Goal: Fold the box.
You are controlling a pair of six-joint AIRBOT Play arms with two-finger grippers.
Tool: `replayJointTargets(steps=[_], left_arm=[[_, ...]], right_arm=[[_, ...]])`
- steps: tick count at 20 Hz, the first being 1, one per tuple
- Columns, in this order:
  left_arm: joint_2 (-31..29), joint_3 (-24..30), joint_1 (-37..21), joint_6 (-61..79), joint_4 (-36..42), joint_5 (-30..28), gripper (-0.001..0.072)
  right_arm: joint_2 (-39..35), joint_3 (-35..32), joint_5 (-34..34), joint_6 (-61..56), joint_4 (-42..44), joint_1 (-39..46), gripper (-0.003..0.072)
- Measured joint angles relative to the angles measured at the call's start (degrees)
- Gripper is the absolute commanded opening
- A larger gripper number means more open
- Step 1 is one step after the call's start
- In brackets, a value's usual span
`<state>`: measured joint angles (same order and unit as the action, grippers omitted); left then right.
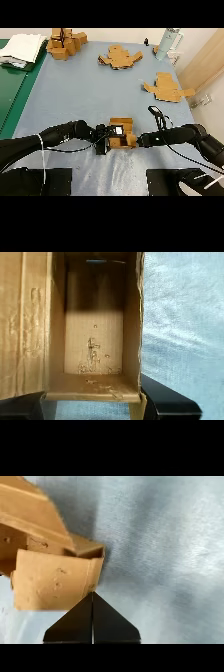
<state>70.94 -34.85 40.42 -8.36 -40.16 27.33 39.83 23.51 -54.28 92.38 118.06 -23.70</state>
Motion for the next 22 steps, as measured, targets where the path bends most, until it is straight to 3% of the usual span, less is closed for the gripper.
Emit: replayJointTargets(steps=[9,17,22], left_arm=[[0.0,0.0,0.0,0.0,-0.1,0.2,0.0516],[0.0,0.0,0.0,-0.1,-0.1,0.2,0.0516],[0.0,0.0,0.0,-0.1,-0.1,0.3,0.0516]], right_arm=[[-1.3,0.0,-0.5,-0.7,1.3,0.0,0.0003],[-0.9,-0.1,2.8,-15.2,-14.2,0.1,0.0003],[3.5,-0.7,3.2,-19.1,-17.9,0.1,0.0002]])
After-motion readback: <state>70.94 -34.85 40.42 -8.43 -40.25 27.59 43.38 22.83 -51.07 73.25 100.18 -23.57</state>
